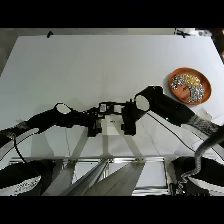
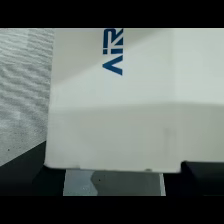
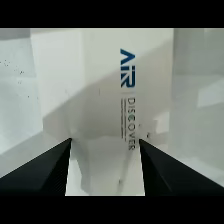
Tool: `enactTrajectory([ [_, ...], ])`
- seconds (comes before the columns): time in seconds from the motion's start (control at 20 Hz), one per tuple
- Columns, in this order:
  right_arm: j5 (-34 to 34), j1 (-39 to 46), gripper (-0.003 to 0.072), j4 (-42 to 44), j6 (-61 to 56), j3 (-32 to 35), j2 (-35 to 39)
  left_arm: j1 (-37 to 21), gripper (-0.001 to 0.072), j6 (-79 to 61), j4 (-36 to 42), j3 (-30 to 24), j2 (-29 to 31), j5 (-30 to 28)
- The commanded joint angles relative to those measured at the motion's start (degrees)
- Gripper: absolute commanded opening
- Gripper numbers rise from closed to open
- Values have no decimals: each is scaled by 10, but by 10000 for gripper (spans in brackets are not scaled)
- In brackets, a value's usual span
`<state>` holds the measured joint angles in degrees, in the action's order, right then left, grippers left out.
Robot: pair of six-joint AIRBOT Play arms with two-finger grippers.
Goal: Fold the box and place the chain.
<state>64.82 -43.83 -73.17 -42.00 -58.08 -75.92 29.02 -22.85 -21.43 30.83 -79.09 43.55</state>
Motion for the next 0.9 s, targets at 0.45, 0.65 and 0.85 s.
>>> enactTrajectory([
  [0.45,-71,-47,444,-1,-18,3,24,0,143,0,0,0,0,0],
  [0.65,-72,-46,444,-53,-71,4,24,0,143,0,0,0,0,0],
  [0.85,-69,-46,442,-57,-77,4,24,0,143,0,0,0,0,0],
])
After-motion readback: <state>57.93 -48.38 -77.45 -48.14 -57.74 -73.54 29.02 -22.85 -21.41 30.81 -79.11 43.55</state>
